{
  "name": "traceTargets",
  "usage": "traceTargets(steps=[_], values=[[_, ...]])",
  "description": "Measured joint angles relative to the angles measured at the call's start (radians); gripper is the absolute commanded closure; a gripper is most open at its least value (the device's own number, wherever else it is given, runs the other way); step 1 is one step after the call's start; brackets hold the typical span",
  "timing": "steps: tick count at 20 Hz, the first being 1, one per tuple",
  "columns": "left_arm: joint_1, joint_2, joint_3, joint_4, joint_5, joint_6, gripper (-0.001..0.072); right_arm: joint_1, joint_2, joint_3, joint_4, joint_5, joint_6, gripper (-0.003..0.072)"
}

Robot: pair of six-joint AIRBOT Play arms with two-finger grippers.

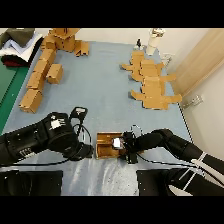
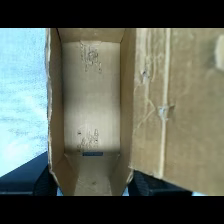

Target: Fold the box.

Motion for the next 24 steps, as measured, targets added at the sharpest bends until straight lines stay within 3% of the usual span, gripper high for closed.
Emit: traceTargets(steps=[4, 7, 11, 12, 13, 14, 18, 24], values=[[0.084, 0.066, -0.158, -0.216, 0.082, 0.340, 0.0699, 0.000, 0.000, 0.000, 0.000, 0.000, 0.000, 0.0161], [0.222, 0.084, -0.290, -0.425, 0.137, 0.751, 0.0699, 0.000, 0.000, 0.000, 0.000, 0.000, 0.000, 0.0161], [0.430, 0.057, -0.373, -0.671, 0.194, 1.292, 0.0696, 0.000, 0.000, 0.000, 0.000, 0.000, 0.000, 0.0161], [0.466, 0.045, -0.383, -0.702, 0.222, 1.403, 0.0558, 0.000, 0.000, 0.000, 0.000, 0.000, 0.000, 0.0161], [0.491, 0.035, -0.389, -0.719, 0.263, 1.490, 0.0131, 0.000, 0.000, 0.000, 0.000, 0.000, 0.000, 0.0161], [0.507, 0.024, -0.395, -0.730, 0.307, 1.565, 0.0022, 0.000, 0.000, 0.000, 0.000, 0.000, 0.000, 0.0161], [0.521, -0.012, -0.408, -0.751, 0.472, 1.889, 0.0021, 0.000, 0.000, 0.000, 0.000, 0.000, 0.000, 0.0161], [0.457, -0.027, -0.432, -0.760, 0.604, 2.147, 0.0011, 0.000, 0.000, 0.000, 0.000, 0.001, 0.000, 0.0161]])
